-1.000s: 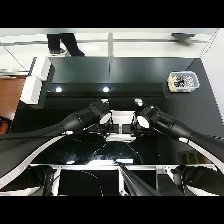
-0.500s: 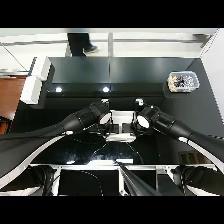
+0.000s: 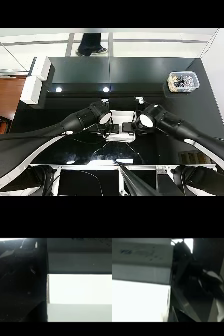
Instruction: Fold the box and place the chain.
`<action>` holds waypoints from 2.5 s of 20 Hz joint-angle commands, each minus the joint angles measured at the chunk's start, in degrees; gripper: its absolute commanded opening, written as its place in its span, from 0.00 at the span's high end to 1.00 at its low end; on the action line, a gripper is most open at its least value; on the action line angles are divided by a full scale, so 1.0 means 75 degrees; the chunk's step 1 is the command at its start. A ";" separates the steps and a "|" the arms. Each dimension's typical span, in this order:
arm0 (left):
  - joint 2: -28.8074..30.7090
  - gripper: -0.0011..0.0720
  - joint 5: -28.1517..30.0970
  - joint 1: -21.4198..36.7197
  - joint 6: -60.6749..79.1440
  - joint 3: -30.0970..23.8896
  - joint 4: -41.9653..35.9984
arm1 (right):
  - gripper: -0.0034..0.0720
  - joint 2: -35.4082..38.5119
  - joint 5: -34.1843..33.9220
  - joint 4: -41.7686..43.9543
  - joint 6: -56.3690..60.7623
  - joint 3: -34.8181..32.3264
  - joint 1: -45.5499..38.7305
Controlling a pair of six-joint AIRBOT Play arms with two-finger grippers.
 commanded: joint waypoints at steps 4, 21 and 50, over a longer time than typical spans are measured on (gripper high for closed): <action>0.0000 0.95 0.0003 0.0003 -0.0006 0.0000 0.0000 | 0.58 0.2602 0.1524 -0.1699 -0.1064 0.0102 -0.0006; 0.0000 0.95 0.0000 0.0003 -0.0003 0.0000 0.0000 | 0.00 -0.2020 -0.2057 -0.1428 -0.1880 0.3433 -0.7388; 0.0000 0.95 0.0000 0.0003 -0.0003 0.0000 0.0000 | 0.94 -0.4922 -0.0166 -0.0624 -0.2261 0.6114 -0.7857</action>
